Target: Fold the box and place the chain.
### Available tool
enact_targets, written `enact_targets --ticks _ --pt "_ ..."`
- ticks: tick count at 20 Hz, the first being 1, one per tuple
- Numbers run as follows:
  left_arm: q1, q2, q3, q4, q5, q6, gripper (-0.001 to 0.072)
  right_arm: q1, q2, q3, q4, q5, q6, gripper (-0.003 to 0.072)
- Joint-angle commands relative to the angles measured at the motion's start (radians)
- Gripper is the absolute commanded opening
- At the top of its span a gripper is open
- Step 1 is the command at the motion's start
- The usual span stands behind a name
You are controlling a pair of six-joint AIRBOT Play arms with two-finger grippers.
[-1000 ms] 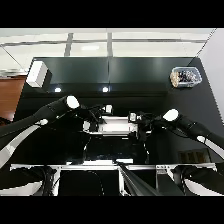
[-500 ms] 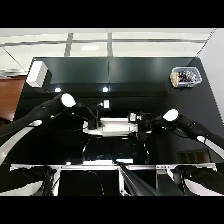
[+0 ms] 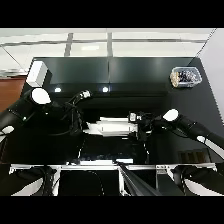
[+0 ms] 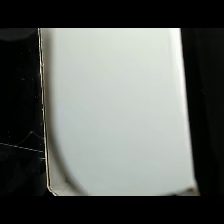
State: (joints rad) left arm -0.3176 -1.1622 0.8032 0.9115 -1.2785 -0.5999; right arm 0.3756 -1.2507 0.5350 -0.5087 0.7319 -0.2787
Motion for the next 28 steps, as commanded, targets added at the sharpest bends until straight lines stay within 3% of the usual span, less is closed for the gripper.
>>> enact_targets --ticks 1,2,4,6,8,10,14,17,19,23,26,28 --pt "-0.004 0.006 -0.085 -0.308 -0.072 -0.019 0.0027 0.001 -0.001 0.001 0.000 0.002 0.000 0.0369" --pt "-0.020 0.006 -0.115 -0.408 -0.001 0.028 0.0027 0.001 -0.001 0.001 -0.001 0.006 -0.003 0.0190" --pt "-0.054 0.006 -0.148 -0.546 0.174 0.098 0.0027 0.001 -0.001 0.001 -0.002 0.006 -0.003 0.0201" --pt "-0.085 0.005 -0.148 -0.586 0.389 0.128 0.0027 0.001 -0.001 0.001 -0.002 0.006 -0.003 0.0201" --pt "-0.125 0.001 -0.147 -0.579 0.610 0.129 0.0027 0.001 -0.001 0.001 -0.001 0.006 -0.003 0.0201" --pt "-0.150 -0.030 -0.130 -0.494 0.698 0.129 0.0027 0.001 -0.001 0.001 -0.001 0.006 -0.002 0.0201" --pt "-0.152 -0.165 -0.085 -0.320 0.652 0.072 0.0026 0.001 -0.001 0.001 -0.001 0.005 -0.003 0.0200" --pt "-0.152 -0.248 -0.058 -0.311 0.525 0.072 0.0026 0.001 -0.001 0.001 -0.001 0.005 -0.002 0.0201" --pt "-0.152 -0.267 -0.054 -0.307 0.506 0.072 0.0026 0.001 -0.001 0.001 -0.001 0.005 -0.002 0.0201" --pt "-0.111 -0.200 -0.023 -0.229 0.519 0.072 0.0025 0.001 -0.001 0.001 -0.001 0.005 -0.002 0.0201" --pt "-0.035 -0.069 -0.015 -0.211 0.492 0.068 0.0025 0.001 -0.001 0.001 -0.001 0.005 -0.002 0.0201" --pt "0.022 0.027 -0.019 -0.208 0.424 0.068 0.0025 0.001 -0.001 0.001 -0.001 0.004 -0.002 0.0201"
